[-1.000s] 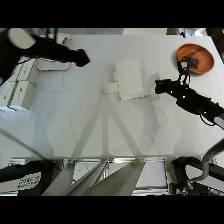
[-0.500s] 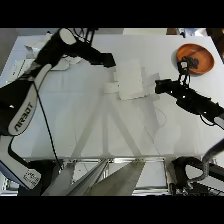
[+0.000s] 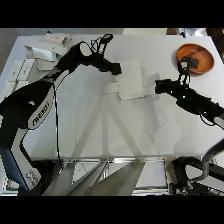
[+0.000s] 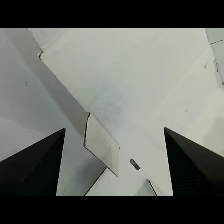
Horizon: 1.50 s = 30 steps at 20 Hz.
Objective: Fold the box and place the chain.
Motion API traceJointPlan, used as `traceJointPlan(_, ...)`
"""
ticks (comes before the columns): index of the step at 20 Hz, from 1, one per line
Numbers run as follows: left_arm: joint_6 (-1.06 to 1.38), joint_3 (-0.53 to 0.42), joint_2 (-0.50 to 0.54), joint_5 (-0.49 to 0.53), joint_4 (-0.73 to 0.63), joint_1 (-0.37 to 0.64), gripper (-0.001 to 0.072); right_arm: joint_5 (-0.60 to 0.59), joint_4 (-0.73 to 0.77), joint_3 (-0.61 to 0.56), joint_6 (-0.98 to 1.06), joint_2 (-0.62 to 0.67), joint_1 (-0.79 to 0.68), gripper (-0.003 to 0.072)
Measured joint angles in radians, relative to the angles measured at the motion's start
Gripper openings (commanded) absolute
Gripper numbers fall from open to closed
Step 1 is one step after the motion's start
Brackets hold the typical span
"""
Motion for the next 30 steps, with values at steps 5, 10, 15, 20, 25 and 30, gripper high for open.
traceJointPlan(5, -0.004, 0.001, -0.038, 0.064, -0.019, -0.003, 0.0701, 0.000, 0.000, 0.000, 0.000, 0.000, 0.000, 0.0015)
traceJointPlan(10, 0.021, 0.001, -0.068, 0.132, -0.098, -0.005, 0.0699, 0.000, 0.000, 0.000, 0.000, 0.000, 0.000, 0.0015)
traceJointPlan(15, 0.139, 0.001, -0.076, 0.162, -0.191, -0.018, 0.0623, 0.000, 0.000, 0.000, 0.000, 0.000, 0.000, 0.0015)
traceJointPlan(20, 0.257, 0.001, -0.077, 0.122, -0.219, -0.031, 0.0609, 0.000, 0.000, 0.000, 0.000, 0.000, 0.000, 0.0015)
traceJointPlan(25, 0.388, 0.001, -0.074, 0.041, -0.226, -0.034, 0.0384, 0.000, 0.000, 0.000, 0.000, 0.000, 0.000, 0.0015)
traceJointPlan(30, 0.514, 0.001, -0.055, 0.002, -0.229, -0.036, 0.0264, 0.000, 0.000, 0.000, 0.000, 0.000, 0.000, 0.0015)
